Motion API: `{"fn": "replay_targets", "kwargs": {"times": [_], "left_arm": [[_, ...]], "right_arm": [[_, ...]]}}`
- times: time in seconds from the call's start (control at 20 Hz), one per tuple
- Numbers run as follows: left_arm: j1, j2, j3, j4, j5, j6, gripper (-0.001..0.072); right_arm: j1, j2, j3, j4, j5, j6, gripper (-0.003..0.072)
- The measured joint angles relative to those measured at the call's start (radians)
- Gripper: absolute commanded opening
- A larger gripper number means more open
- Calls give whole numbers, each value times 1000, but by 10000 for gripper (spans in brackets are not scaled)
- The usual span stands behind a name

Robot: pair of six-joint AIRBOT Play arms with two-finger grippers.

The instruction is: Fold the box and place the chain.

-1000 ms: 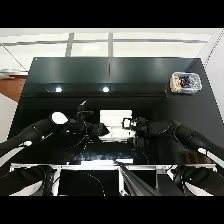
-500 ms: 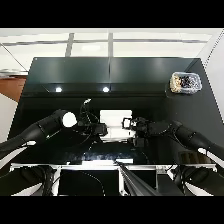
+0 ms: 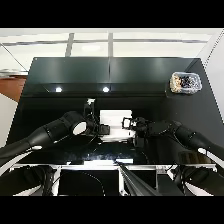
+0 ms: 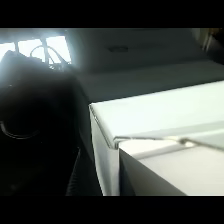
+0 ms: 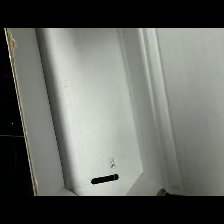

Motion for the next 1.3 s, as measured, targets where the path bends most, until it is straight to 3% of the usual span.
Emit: {"fn": "replay_targets", "kwargs": {"times": [0.55,1.05,1.1,1.3], "left_arm": [[-47,-104,113,88,-125,-84,274],[-54,-153,132,80,-121,-126,272],[-54,-154,134,79,-115,-127,210],[-54,-158,140,75,-99,-127,199]], "right_arm": [[0,0,0,-1,0,-2,541],[0,0,0,-1,0,-2,541],[0,0,0,-1,0,-2,541],[0,0,0,0,0,-2,540]]}}
